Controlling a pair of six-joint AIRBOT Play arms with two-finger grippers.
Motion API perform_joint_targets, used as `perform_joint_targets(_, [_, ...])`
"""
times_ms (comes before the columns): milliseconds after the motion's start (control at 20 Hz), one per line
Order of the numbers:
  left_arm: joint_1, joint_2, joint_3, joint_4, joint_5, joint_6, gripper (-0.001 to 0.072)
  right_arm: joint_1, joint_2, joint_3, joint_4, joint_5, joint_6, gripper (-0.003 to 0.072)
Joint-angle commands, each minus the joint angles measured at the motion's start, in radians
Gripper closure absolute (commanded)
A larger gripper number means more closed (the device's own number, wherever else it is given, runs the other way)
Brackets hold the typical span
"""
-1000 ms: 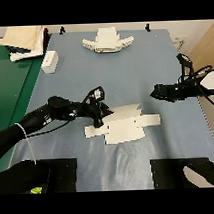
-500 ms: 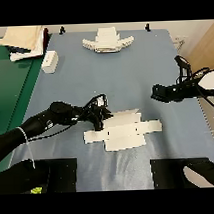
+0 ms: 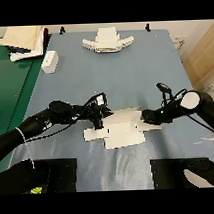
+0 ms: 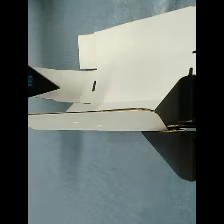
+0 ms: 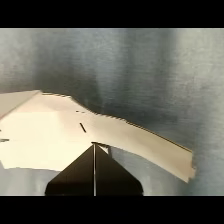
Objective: Fold the box.
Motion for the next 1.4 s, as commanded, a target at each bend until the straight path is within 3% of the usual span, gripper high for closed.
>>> perform_joint_targets(0, [-0.002, 0.036, 0.007, 0.001, -0.01, 0.005, 0.0699, 0.023, -0.016, -0.09, -0.059, -0.137, 0.049, 0.0682])
perform_joint_targets(250, [-0.001, 0.039, 0.006, 0.0, -0.053, 0.042, 0.0698, 0.022, -0.032, -0.089, -0.091, -0.248, 0.093, 0.0683])
perform_joint_targets(600, [-0.001, -0.022, 0.005, -0.002, -0.05, 0.061, 0.0699, 0.023, -0.032, -0.089, -0.063, -0.249, 0.093, 0.0683])
perform_joint_targets(850, [-0.001, -0.052, -0.018, -0.109, -0.049, 0.18, 0.07, 0.023, -0.031, -0.089, -0.041, -0.249, 0.093, 0.0683])
perform_joint_targets(1000, [-0.002, -0.07, -0.036, -0.108, -0.05, 0.183, 0.07, 0.023, -0.028, -0.089, -0.031, -0.243, 0.092, 0.0682])
perform_joint_targets(1350, [-0.006, -0.072, -0.044, -0.108, -0.021, 0.225, 0.0699, 0.023, 0.06, -0.083, -0.02, -0.239, 0.093, 0.0683])
